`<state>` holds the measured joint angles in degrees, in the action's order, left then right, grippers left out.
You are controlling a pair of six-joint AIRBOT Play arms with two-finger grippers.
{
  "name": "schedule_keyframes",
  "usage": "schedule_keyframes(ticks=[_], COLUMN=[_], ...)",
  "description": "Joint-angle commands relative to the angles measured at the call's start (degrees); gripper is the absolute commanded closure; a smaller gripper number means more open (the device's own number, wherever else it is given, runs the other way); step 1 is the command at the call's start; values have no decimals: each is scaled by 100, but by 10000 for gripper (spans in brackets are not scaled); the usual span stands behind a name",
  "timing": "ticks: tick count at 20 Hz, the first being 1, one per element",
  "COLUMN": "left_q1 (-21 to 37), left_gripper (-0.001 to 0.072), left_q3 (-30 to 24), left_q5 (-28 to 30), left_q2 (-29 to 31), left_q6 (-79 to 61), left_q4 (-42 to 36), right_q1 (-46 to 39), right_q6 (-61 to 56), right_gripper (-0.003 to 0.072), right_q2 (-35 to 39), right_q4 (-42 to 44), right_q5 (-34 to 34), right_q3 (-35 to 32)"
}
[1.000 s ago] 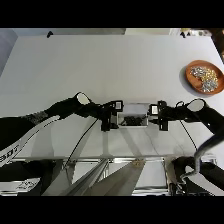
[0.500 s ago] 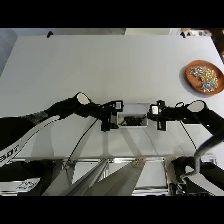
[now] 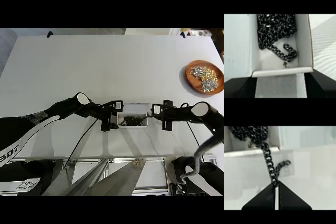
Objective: Fold the box and place the chain.
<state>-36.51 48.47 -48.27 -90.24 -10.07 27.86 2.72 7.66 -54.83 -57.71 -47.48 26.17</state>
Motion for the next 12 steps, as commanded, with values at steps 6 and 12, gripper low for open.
schedule_keyframes(ticks=[6, 12], left_q1=[-2, -2], left_gripper=[497, 497], left_q3=[0, 0], left_q5=[2, 0], left_q2=[4, 4], left_q6=[0, 0], left_q4=[0, 0], right_q1=[407, 1788], right_q6=[-4050, -5154], right_gripper=[671, 671], right_q2=[601, 269], right_q4=[-269, -251], right_q5=[-1727, -1718], right_q3=[1757, 2103])
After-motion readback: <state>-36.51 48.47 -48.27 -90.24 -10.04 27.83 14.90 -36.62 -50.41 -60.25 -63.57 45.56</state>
